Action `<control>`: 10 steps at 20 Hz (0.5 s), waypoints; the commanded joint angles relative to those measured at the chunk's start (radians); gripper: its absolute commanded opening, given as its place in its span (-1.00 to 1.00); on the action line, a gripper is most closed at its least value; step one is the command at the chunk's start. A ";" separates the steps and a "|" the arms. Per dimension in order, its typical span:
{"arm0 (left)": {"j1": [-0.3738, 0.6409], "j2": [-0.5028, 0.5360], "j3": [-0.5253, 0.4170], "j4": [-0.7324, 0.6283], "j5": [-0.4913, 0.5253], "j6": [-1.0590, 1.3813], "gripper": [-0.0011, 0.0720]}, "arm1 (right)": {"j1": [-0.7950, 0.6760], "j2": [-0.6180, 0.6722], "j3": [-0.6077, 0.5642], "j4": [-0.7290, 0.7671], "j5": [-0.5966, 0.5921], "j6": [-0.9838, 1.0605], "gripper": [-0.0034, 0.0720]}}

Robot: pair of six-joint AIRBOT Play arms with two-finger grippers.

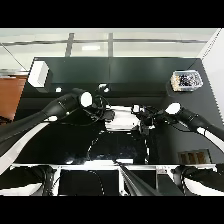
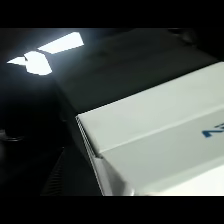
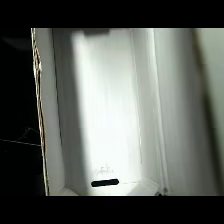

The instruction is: Fold the box and place the chain.

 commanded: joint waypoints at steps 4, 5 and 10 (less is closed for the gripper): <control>-0.124 -0.066 0.108 0.277 -0.109 -0.286 0.37 | 0.000 0.000 0.000 0.000 -0.006 0.000 0.31; -0.128 -0.084 0.129 0.281 -0.146 -0.308 0.37 | 0.000 0.000 0.000 0.000 -0.005 0.000 0.31; -0.134 -0.127 0.187 0.287 -0.208 -0.403 0.36 | 0.000 0.000 0.000 0.000 -0.004 0.000 0.31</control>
